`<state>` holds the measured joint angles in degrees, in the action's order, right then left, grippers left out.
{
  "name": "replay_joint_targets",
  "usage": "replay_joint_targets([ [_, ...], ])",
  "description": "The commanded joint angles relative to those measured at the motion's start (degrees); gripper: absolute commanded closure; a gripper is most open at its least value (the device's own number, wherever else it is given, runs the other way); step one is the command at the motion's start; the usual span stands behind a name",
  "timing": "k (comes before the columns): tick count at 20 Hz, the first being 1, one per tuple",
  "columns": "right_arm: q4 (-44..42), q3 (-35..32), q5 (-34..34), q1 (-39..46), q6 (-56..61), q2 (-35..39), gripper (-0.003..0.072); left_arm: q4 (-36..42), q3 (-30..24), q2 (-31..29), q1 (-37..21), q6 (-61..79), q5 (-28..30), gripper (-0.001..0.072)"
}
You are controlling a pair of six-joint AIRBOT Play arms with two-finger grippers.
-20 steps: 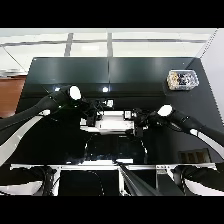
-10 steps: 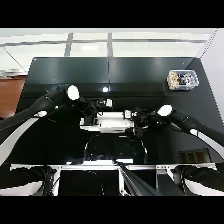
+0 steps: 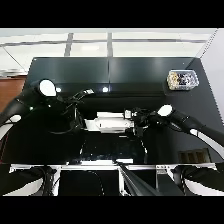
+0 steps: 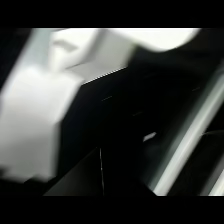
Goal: Fold the box and place the chain.
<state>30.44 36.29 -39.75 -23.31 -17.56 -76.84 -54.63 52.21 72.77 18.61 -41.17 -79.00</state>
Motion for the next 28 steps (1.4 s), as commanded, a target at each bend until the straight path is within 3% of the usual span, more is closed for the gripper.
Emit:
replay_joint_targets([
  [1,0.0,0.0,0.1,0.0,0.0,0.0,0.0548,25.7,-7.7,-0.6,-1.8,6.5,9.0,0.0683],
  [3,0.0,0.0,0.1,0.0,0.0,0.0,0.0547,31.8,-9.5,-0.3,-1.8,15.9,18.4,0.0683],
  [6,0.0,0.0,0.1,0.0,0.0,0.0,0.0547,34.5,-9.4,1.4,-1.7,17.5,33.1,0.0683],
  [9,0.0,0.0,0.1,0.0,0.0,0.0,0.0547,29.7,-8.3,4.9,-1.2,17.6,38.4,0.0684],
  [14,0.0,0.0,0.2,0.0,0.0,0.0,0.0548,26.6,-7.5,10.2,1.2,17.3,37.2,0.0684],
  [17,0.0,0.0,0.1,0.0,0.0,0.0,0.0547,26.2,-7.2,10.4,1.1,17.4,35.3,0.0685],
  [19,0.0,0.0,0.1,0.0,0.0,0.0,0.0547,20.7,-5.8,8.3,-0.4,13.0,35.6,0.0687],
  [22,0.0,0.0,0.1,0.0,0.0,0.0,0.0547,10.2,-4.7,0.2,-4.4,4.6,35.2,0.0686],
  [25,0.0,0.0,0.1,0.0,0.0,0.0,0.0547,10.7,-6.5,-7.9,-8.5,5.2,25.7,0.0682],
  [28,0.0,0.0,0.1,0.0,0.0,0.0,0.0548,11.5,-10.1,-8.7,-8.7,19.6,16.3,0.0682],
])
